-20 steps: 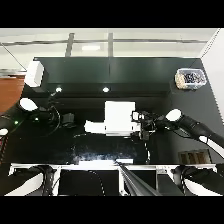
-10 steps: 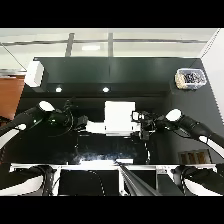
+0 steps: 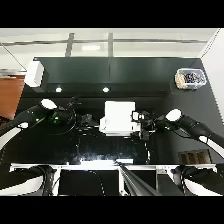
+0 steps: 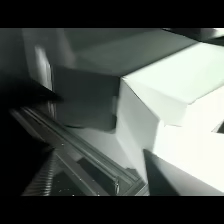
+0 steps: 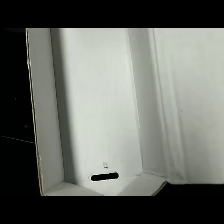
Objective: Fold the box and place the chain.
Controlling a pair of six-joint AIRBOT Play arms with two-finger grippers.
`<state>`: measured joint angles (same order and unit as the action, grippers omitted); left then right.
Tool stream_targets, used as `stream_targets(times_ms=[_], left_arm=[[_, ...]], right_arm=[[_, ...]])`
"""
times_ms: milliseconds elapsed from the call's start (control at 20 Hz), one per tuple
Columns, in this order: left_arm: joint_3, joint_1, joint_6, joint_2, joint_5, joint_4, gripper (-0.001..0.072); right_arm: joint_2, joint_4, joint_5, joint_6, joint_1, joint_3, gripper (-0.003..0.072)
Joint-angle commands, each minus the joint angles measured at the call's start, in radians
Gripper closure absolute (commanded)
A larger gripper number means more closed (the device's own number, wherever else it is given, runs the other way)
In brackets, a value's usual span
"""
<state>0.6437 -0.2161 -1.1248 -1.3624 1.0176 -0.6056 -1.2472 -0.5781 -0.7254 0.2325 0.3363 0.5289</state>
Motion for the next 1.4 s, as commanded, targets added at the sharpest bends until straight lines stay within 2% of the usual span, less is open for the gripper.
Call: stream_targets(times_ms=[0, 150, 300, 600, 750, 800, 1100, 1350], left_arm=[[0.036, 0.000, 0.007, 0.000, 0.029, -0.003, 0.0049], [0.076, -0.008, 0.007, 0.000, 0.063, -0.005, 0.0049], [0.112, -0.060, -0.034, 0.000, 0.064, -0.006, 0.0049], [0.209, -0.178, -0.209, 0.000, 0.049, -0.171, 0.0051], [0.217, -0.225, -0.284, 0.000, 0.000, -0.197, 0.0055], [0.219, -0.239, -0.297, -0.001, -0.005, -0.197, 0.0087], [0.228, -0.284, -0.307, -0.001, -0.017, -0.172, 0.0087], [0.240, -0.314, -0.389, -0.001, -0.048, -0.205, 0.0088]], right_arm=[[-0.001, 0.000, 0.000, 0.000, 0.000, 0.000, 0.0527], [-0.001, 0.000, 0.000, 0.000, 0.000, 0.000, 0.0527], [-0.001, 0.000, 0.000, 0.000, 0.000, 0.000, 0.0526], [-0.001, 0.000, 0.000, 0.000, 0.000, 0.000, 0.0527], [-0.001, 0.000, 0.000, 0.000, 0.000, 0.000, 0.0527], [-0.001, 0.001, 0.000, 0.000, 0.000, 0.000, 0.0527], [-0.001, 0.001, 0.000, 0.000, 0.000, 0.000, 0.0527], [-0.001, 0.001, 0.000, 0.000, 0.000, 0.000, 0.0527]])
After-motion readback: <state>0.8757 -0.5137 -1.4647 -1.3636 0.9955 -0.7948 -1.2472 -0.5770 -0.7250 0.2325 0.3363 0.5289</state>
